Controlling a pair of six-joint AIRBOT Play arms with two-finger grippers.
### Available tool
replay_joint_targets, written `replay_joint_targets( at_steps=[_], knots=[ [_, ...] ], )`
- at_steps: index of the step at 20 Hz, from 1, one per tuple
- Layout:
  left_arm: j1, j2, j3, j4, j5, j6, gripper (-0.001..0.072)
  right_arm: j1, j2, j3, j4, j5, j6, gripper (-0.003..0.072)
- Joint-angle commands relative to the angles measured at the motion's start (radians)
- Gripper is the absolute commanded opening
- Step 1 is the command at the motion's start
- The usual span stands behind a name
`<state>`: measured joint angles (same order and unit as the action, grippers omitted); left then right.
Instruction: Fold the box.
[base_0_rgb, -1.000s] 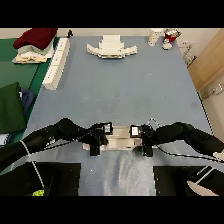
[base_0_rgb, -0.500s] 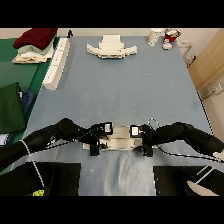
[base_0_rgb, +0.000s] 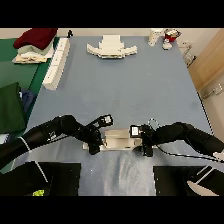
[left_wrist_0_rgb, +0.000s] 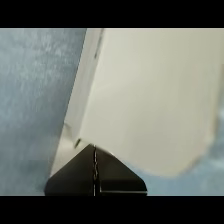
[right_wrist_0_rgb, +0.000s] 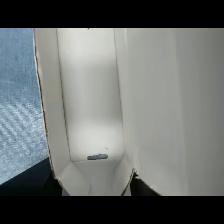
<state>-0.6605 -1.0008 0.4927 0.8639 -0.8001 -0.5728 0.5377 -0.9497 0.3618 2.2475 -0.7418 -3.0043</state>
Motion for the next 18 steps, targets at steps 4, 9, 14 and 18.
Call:
replay_joint_targets(
  at_steps=[4,9,14,18],
  knots=[
    [0.011,0.103,0.095,0.320,-0.216,-0.579,0.0012,0.000,0.000,0.000,0.000,0.000,0.000,0.0472],
    [0.211,0.304,0.093,0.534,-0.296,-0.857,0.0012,0.000,0.000,0.000,0.000,0.000,0.000,0.0472],
    [0.437,0.311,0.041,0.460,-0.370,-0.903,0.0012,0.000,0.000,0.000,0.000,0.000,0.000,0.0472],
    [0.403,0.233,-0.121,0.149,-0.251,-0.826,0.0011,0.000,0.000,0.000,0.000,0.000,0.000,0.0472]
  ],
)
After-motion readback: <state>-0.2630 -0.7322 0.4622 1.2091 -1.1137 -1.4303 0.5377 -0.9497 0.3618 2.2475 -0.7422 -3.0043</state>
